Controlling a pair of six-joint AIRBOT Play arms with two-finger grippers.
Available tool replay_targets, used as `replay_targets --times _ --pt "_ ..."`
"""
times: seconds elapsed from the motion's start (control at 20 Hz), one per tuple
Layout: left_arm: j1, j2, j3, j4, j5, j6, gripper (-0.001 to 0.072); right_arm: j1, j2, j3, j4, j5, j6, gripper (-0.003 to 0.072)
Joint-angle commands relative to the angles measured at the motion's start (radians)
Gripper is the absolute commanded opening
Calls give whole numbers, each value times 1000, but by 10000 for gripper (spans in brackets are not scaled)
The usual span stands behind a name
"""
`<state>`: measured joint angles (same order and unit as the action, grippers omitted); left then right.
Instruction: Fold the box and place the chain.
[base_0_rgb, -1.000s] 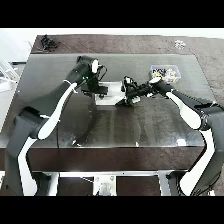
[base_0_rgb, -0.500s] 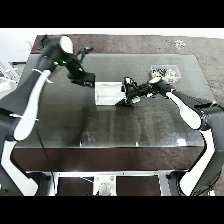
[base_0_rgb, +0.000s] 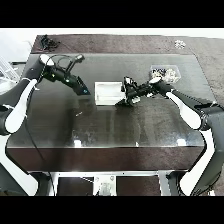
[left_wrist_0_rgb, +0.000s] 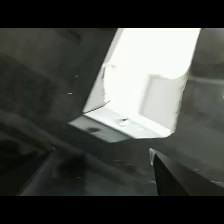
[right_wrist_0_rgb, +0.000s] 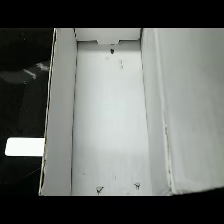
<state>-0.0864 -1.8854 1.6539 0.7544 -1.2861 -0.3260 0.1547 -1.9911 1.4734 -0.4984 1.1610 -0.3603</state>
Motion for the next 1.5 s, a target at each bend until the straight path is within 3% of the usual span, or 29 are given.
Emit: replay_targets --times 0.0,0.2,0.5,1.45 --pt "8 -11 -100 -87 164 469 720 1 0 0 0 0 0 587" --pt "6 -34 -108 -121 77 515 716 1 0 0 0 0 0 587" --pt "6 -86 -107 -282 -57 672 720 1 0 0 0 0 0 587" --pt "4 -166 -107 -357 -15 752 720 1 0 0 0 0 0 586"
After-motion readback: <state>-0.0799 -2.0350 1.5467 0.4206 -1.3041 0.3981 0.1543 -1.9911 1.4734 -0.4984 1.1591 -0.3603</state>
